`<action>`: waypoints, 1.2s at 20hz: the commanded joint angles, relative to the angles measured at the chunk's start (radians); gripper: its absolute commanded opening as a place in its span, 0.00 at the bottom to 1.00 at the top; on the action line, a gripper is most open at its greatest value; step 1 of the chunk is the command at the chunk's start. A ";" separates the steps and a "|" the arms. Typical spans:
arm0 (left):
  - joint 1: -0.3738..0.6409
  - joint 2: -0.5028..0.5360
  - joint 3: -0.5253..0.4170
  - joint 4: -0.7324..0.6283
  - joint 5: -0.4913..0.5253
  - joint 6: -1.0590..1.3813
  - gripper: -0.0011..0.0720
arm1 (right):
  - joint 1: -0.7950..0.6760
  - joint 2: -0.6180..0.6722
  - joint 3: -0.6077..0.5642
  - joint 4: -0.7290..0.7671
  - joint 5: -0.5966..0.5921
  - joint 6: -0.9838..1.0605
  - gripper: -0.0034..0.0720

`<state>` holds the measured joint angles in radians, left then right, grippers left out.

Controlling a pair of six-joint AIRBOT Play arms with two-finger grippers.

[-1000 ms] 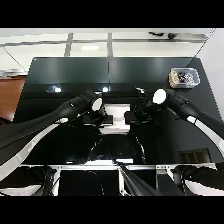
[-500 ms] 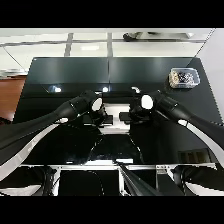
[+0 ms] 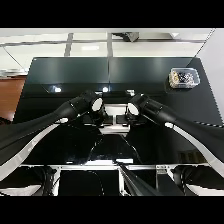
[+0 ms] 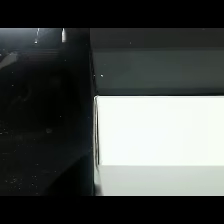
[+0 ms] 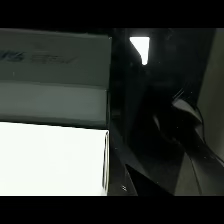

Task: Fold the box and place the chain.

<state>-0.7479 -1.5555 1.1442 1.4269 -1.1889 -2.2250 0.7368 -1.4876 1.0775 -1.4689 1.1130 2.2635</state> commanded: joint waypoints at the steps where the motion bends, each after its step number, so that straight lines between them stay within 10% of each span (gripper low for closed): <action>1: 0.001 -0.001 0.000 0.000 -0.001 0.000 0.05 | 0.019 -0.019 0.005 -0.030 0.019 0.056 0.33; 4: 0.001 -0.001 0.000 0.000 0.000 0.000 0.05 | 0.019 -0.019 0.007 -0.032 0.029 0.063 0.06; 8: 0.001 -0.001 0.000 0.000 0.000 0.000 0.05 | 0.019 -0.019 0.017 -0.031 0.029 0.063 0.07; 10: 0.001 -0.001 0.000 0.000 0.000 0.000 0.05 | 0.019 -0.019 0.027 -0.031 0.023 0.063 0.24; 12: 0.001 -0.001 0.000 0.000 0.000 0.000 0.05 | 0.019 -0.019 0.034 -0.032 0.019 0.063 0.06; 15: 0.001 -0.001 0.000 0.000 -0.001 0.000 0.05 | 0.019 -0.019 0.034 -0.032 0.020 0.059 0.06; 16: 0.001 -0.001 0.000 0.000 0.000 0.000 0.05 | 0.019 -0.019 0.034 -0.031 0.020 0.059 0.07; 18: 0.001 -0.001 0.000 0.000 0.000 0.000 0.05 | 0.018 -0.018 0.034 -0.032 0.032 0.058 0.47; 24: 0.001 -0.001 0.000 0.000 0.000 0.000 0.05 | -0.013 0.106 0.078 -0.032 0.122 -0.050 0.49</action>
<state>-0.7479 -1.5558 1.1442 1.4277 -1.1900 -2.2250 0.7406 -1.4445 1.1290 -1.5013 1.1873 2.2765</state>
